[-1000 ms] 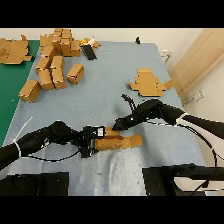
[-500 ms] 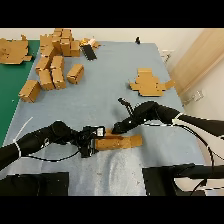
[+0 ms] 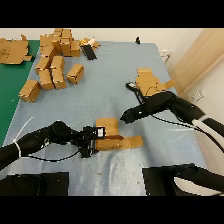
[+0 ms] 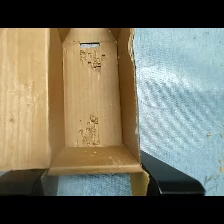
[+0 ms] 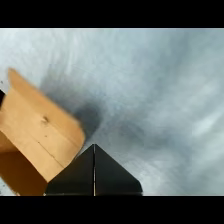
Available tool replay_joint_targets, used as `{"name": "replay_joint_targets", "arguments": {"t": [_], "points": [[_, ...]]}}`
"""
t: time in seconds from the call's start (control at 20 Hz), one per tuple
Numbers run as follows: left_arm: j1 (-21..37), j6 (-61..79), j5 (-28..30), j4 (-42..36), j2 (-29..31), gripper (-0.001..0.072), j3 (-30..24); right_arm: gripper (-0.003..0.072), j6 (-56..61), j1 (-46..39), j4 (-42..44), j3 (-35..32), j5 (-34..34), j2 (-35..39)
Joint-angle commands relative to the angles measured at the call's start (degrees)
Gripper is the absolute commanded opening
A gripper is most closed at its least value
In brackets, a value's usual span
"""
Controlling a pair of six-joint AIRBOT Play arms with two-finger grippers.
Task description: Fold the box.
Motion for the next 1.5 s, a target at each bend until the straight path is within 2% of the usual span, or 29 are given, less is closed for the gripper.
{"name": "replay_joint_targets", "arguments": {"t": [0.0, 0.1, 0.2, 0.3, 0.4, 0.5, 0.55, 0.7, 0.85, 1.1, 1.3, 1.45], "points": [[0.04, -0.04, 0.02, -0.04, -0.04, 0.0437, 0.00, 0.0003, 1.49, -0.55, -3.32, -1.20, -2.78, 9.18], [0.07, -0.07, 0.07, -0.04, -0.04, 0.0437, 0.00, 0.0003, 0.37, -0.20, -3.61, -5.44, -6.91, 13.84], [0.04, -0.07, 0.02, -0.07, -0.04, 0.0437, 0.00, 0.0009, -8.07, 2.21, -3.61, -11.28, -13.44, 18.05], [0.07, -0.07, 0.07, -0.04, -0.04, 0.0437, 0.00, 0.0258, -11.58, 5.79, -4.28, -17.79, -15.82, 21.68], [0.04, -0.07, 0.04, -0.07, -0.04, 0.0437, 0.00, 0.0383, -14.03, 8.96, -8.41, -22.36, -11.47, 22.88], [0.07, -0.07, 0.07, -0.04, -0.04, 0.0437, 0.00, 0.0396, -19.21, 10.27, -12.28, -24.28, -3.41, 22.34], [0.07, -0.07, 0.07, -0.04, -0.04, 0.0437, 0.00, 0.0460, -22.49, 10.21, -12.55, -24.24, 0.37, 21.62], [0.07, -0.07, 0.07, -0.04, -0.04, 0.0437, 0.00, 0.0460, -28.50, 10.21, -9.11, -23.61, 6.19, 20.11], [0.07, -0.04, 0.07, -0.04, -0.04, 0.0437, 0.00, 0.0460, -29.70, 10.21, -5.92, -23.50, 10.75, 18.60], [0.07, -0.07, 0.04, -0.04, -0.04, 0.0437, -0.02, 0.0460, -30.49, 10.23, -5.16, -22.47, 11.98, 16.04], [0.07, -0.07, 0.04, -0.04, -0.04, 0.0437, 0.00, 0.0459, -42.23, 10.58, -0.92, -22.47, 11.54, 16.04], [0.07, -0.07, 0.04, -0.04, -0.04, 0.0437, 0.00, 0.0458, -44.85, 13.49, -0.26, -22.47, 11.67, 16.04]]}}
